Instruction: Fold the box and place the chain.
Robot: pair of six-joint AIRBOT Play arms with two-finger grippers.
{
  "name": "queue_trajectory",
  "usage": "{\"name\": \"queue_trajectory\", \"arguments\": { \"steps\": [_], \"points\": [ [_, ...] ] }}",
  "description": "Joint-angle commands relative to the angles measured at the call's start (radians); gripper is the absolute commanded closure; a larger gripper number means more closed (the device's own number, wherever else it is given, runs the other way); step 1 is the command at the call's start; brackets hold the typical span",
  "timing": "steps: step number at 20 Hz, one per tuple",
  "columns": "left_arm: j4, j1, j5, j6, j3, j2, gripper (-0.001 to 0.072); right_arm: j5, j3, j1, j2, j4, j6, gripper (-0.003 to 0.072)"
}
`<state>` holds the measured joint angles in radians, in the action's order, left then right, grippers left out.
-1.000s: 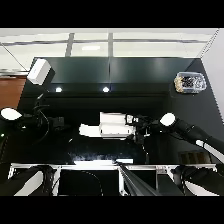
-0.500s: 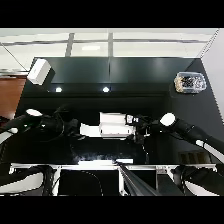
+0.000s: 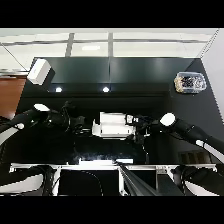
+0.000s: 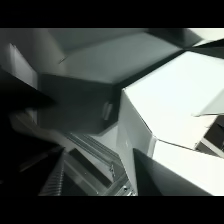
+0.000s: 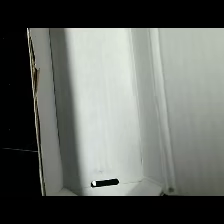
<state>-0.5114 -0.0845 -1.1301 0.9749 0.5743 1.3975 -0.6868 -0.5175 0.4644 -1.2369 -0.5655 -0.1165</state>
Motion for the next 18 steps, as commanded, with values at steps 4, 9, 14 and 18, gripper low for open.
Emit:
{"name": "queue_trajectory", "arguments": {
  "steps": [4, 9, 14, 18],
  "points": [
    [-0.008, -0.016, -0.132, -0.032, 0.100, -0.005, 0.0002, 0.000, 0.001, 0.001, 0.000, 0.000, 0.000, 0.0453],
    [-0.078, -0.129, -0.085, 0.066, 0.175, -0.011, 0.0005, 0.000, 0.001, 0.001, 0.000, 0.000, 0.000, 0.0454],
    [-0.238, -0.275, 0.021, 0.340, 0.241, -0.053, 0.0042, 0.000, 0.001, 0.001, 0.000, 0.000, 0.000, 0.0454],
    [-0.343, -0.349, 0.087, 0.486, 0.247, -0.107, 0.0114, 0.000, 0.001, 0.001, 0.000, 0.000, 0.000, 0.0453]
  ]
}}
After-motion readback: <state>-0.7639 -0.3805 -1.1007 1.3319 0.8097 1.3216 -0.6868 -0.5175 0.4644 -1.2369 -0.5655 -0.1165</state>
